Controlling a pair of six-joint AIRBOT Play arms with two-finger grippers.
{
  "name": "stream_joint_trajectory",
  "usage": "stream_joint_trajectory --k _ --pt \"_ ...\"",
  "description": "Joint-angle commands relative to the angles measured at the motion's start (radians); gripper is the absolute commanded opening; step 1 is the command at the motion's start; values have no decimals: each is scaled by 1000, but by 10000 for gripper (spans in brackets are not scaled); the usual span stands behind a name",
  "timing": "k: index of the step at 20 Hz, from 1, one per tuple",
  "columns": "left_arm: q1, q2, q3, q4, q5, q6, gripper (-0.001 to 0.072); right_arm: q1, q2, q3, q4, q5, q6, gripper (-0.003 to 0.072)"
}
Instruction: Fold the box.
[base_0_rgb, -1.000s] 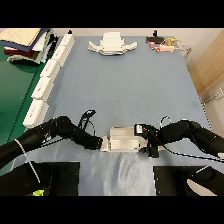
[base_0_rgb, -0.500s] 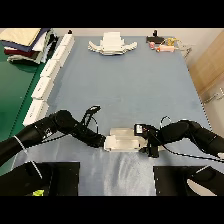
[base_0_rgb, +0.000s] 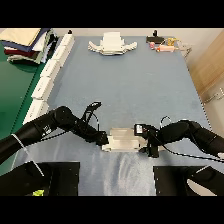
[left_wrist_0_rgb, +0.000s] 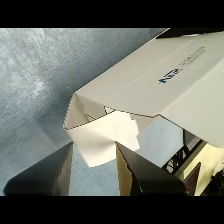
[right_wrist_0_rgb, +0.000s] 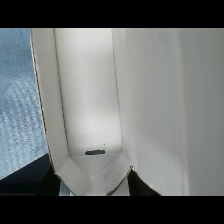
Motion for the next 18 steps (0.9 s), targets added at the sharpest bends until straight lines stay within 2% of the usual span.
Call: stream_joint_trajectory --k 1,8,12,17,18 --pt "0 -1 6 -3 0 -6 412 1 0 0 0 0 0 482" --pt "-2 -21 6 -54 29 -7 413 1 0 0 0 0 0 483" --pt "-2 -51 6 -159 61 -2 413 1 0 0 0 0 0 482" --pt "-2 -67 6 -166 60 -3 411 1 0 0 0 0 0 482" --pt "-2 -67 6 -164 62 -3 367 1 0 0 0 0 0 482"
